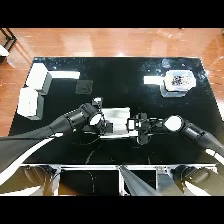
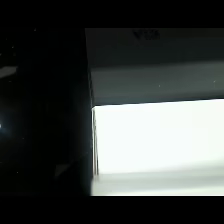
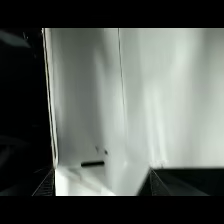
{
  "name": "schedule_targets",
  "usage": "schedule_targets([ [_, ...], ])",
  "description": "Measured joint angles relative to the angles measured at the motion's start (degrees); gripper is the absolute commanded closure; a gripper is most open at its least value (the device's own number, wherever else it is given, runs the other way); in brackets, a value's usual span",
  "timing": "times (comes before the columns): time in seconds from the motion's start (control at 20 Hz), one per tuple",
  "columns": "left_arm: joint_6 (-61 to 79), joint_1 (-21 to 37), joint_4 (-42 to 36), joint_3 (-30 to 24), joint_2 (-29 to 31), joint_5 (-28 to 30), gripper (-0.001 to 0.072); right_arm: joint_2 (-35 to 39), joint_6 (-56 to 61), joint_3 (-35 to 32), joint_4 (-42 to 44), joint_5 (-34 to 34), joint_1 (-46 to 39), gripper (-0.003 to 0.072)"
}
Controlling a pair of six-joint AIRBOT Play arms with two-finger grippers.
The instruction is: Fold the box and place the chain.
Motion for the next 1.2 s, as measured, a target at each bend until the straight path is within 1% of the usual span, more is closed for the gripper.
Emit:
schedule_targets([
  [0.05,0.3,0.0,0.2,0.1,0.0,-1.3,0.0690,0.6,1.2,0.1,-1.3,0.2,-0.1,-0.0024],
  [0.2,0.2,0.0,1.1,1.3,0.0,-1.0,0.0690,1.4,3.2,0.3,-3.7,3.5,0.0,-0.0017],
  [0.3,0.2,0.0,2.2,1.8,0.0,-2.2,0.0690,1.7,3.9,0.3,-4.4,4.2,0.0,-0.0017],
  [0.45,0.1,0.0,3.2,2.2,0.0,-2.3,0.0690,1.3,4.4,0.2,-4.8,5.3,0.0,-0.0015],
  [0.5,0.1,0.0,3.4,2.3,0.0,-2.6,0.0691,1.0,4.5,0.2,-4.7,5.2,0.0,0.0046],
  [0.55,0.1,0.0,3.6,2.3,0.0,-2.6,0.0690,0.8,4.5,0.2,-4.5,5.2,0.0,0.0146],
  [0.7,0.0,0.0,3.9,2.4,-0.3,-2.7,0.0690,0.2,4.7,0.2,-3.4,4.9,0.1,0.0150],
  [0.75,0.0,0.0,4.0,2.4,-0.5,-2.9,0.0690,0.0,4.7,0.2,-3.1,4.5,0.1,0.0183],
  [0.8,0.0,-0.1,4.0,2.4,-0.7,-3.2,0.0690,0.0,4.7,0.2,-2.8,4.3,0.1,0.0267],
  [1.0,0.0,-0.2,3.4,2.4,-1.3,-3.0,0.0690,-0.2,4.7,0.1,-1.2,3.7,0.1,0.0270],
  [1.1,0.0,-0.2,3.2,2.4,-1.4,-3.0,0.0690,-0.3,4.9,0.1,-0.6,3.7,0.1,0.0330],
  [1.2,0.0,-0.2,3.1,2.4,-1.4,-3.0,0.0690,-0.7,5.4,0.1,-0.2,3.7,0.1,0.0330],
])
